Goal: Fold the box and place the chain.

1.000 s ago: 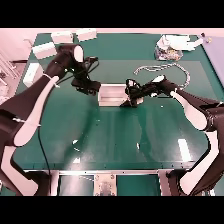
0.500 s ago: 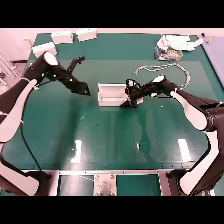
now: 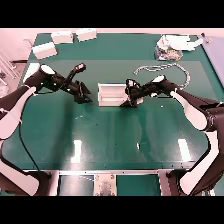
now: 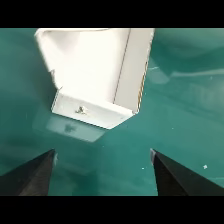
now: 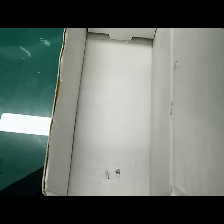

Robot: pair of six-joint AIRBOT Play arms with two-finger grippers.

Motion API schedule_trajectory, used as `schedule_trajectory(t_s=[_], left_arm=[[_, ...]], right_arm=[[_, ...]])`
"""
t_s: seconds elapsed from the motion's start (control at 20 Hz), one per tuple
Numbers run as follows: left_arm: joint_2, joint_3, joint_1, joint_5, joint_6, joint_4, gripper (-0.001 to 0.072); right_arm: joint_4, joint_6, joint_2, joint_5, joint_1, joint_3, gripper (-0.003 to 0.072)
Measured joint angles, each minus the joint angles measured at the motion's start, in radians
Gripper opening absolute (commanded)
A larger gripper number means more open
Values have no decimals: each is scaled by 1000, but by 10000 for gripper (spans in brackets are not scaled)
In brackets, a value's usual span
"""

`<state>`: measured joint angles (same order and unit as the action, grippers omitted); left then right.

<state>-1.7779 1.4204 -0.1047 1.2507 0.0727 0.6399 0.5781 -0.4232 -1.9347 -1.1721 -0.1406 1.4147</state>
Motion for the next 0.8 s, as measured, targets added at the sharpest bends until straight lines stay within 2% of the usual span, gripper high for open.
schedule_trajectory(t_s=[0.4,0.8], left_arm=[[-56,-6,-8,-29,-320,-45,720],[-97,-5,-11,-69,-419,-104,720]], right_arm=[[0,0,0,0,0,0,580],[0,0,0,0,0,0,581]])
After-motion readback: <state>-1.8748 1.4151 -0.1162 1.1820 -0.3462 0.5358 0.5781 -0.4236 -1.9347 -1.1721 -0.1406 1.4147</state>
